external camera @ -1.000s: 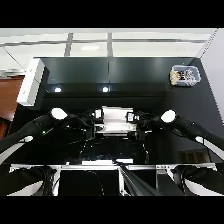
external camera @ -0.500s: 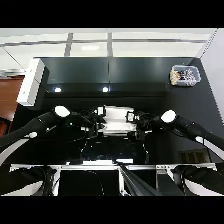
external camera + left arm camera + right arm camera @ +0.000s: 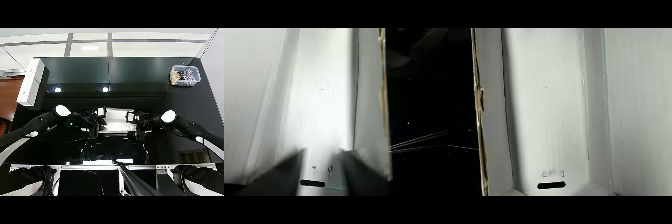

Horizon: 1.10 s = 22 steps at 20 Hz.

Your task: Fold the box and place the chain.

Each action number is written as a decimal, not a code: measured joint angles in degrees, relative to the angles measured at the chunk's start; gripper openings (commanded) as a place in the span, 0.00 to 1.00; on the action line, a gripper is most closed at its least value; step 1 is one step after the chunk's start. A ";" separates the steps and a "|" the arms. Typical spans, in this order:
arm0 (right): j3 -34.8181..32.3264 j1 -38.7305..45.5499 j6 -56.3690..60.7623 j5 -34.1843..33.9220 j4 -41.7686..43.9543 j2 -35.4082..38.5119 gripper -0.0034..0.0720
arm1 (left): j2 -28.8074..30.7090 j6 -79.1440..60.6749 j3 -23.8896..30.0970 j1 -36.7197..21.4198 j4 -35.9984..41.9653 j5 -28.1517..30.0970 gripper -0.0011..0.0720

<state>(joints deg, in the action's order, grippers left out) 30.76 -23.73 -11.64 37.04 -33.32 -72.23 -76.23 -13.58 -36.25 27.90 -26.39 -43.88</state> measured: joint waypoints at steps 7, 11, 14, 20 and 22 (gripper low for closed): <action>0.00 0.00 0.07 0.00 0.07 0.00 0.28 | 5.03 8.57 -0.57 -3.74 -6.16 -1.92 0.04; 0.00 0.00 0.04 0.00 0.04 0.00 0.28 | 12.81 23.67 -1.01 -11.72 -15.98 -7.58 0.05; -0.02 0.00 0.04 0.00 0.04 0.00 0.28 | 15.76 37.59 -1.05 -19.61 -19.96 -12.39 0.05; 0.00 0.00 0.02 0.00 0.04 0.00 0.28 | 12.90 64.89 -0.50 -34.36 -18.27 -21.44 0.04; 0.00 0.00 0.02 0.00 0.04 0.00 0.28 | 10.49 68.87 0.50 -37.11 -15.15 -23.17 0.04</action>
